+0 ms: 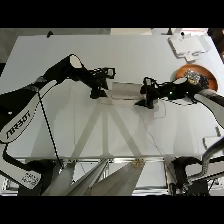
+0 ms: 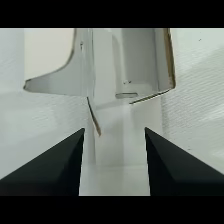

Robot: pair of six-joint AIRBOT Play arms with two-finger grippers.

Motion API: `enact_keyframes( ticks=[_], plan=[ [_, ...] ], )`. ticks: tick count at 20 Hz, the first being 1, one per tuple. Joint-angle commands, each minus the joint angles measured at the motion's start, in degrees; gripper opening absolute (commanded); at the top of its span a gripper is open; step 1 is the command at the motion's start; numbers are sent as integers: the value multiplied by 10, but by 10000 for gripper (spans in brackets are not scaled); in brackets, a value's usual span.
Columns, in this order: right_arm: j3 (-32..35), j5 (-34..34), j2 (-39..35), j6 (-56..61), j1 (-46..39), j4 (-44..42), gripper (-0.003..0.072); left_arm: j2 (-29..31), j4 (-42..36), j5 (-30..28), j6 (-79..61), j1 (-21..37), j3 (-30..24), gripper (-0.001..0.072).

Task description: Fold the box and place the chain.

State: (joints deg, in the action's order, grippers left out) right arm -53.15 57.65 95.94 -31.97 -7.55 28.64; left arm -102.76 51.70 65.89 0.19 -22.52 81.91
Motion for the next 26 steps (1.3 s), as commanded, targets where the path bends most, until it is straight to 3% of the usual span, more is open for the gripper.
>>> enact_keyframes(
  ticks=[1,5,11,14,22,23,25,26],
  plan=[
    [-1,0,0,0,0,0,411,-1,-7,27,-1,-1,0,414],
    [-1,0,0,0,0,0,411,-10,-10,47,-2,-5,0,414],
    [-1,0,0,0,0,0,411,-14,-50,-14,-3,-9,0,413],
    [-1,0,0,0,0,0,411,-15,-49,-11,-4,-12,0,412],
    [-1,0,0,0,0,0,411,-18,0,-10,-4,-17,0,419],
    [-1,0,0,0,0,0,411,-18,6,-10,-4,-15,0,435],
    [-1,0,0,0,0,0,411,-18,6,-18,-3,-12,0,533],
    [-1,0,0,0,0,0,411,-18,2,-21,-4,-9,0,534]
  ],
)
